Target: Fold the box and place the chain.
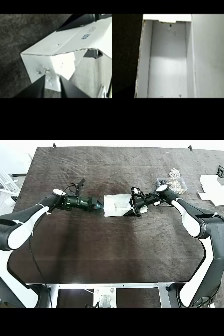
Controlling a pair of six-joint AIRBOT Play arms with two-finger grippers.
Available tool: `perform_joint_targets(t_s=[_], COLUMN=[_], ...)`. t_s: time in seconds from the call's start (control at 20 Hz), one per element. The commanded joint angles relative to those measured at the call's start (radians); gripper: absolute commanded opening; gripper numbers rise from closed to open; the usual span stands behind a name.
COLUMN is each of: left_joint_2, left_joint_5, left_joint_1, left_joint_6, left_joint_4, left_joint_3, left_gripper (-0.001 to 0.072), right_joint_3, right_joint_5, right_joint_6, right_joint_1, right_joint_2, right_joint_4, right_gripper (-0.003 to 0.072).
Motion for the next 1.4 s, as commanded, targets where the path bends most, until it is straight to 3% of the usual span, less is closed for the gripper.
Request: perform_joint_targets(t_s=[0.0, 0.05, 0.6, 0.9, 1.35], left_joint_2=[0.000, 0.000, 0.000, 0.000, -0.002], left_joint_5=[0.016, 0.016, 0.044, 0.036, 0.026], left_joint_1=[-0.008, -0.008, -0.040, -0.095, -0.140], left_joint_6=[-0.023, -0.027, -0.161, -0.451, -0.649], left_joint_4=[-0.003, -0.002, 0.066, 0.368, 0.532], left_joint_3=[0.001, 0.001, 0.021, 0.137, 0.231], left_gripper=[0.0447, 0.0482, 0.0482, 0.0482, 0.0483], right_joint_3=[0.000, 0.000, 0.000, 0.000, 0.000], right_joint_5=[0.000, 0.000, 0.000, 0.000, 0.000], right_joint_6=[0.000, 0.000, 0.000, 0.000, 0.000], right_joint_1=[0.000, 0.000, 0.000, 0.000, 0.000], right_joint_2=[0.000, 0.000, 0.000, 0.000, 0.000], right_joint_4=[0.001, 0.001, 0.001, 0.001, 0.001], right_gripper=[0.0584, 0.0584, 0.0584, 0.0584, 0.0584])
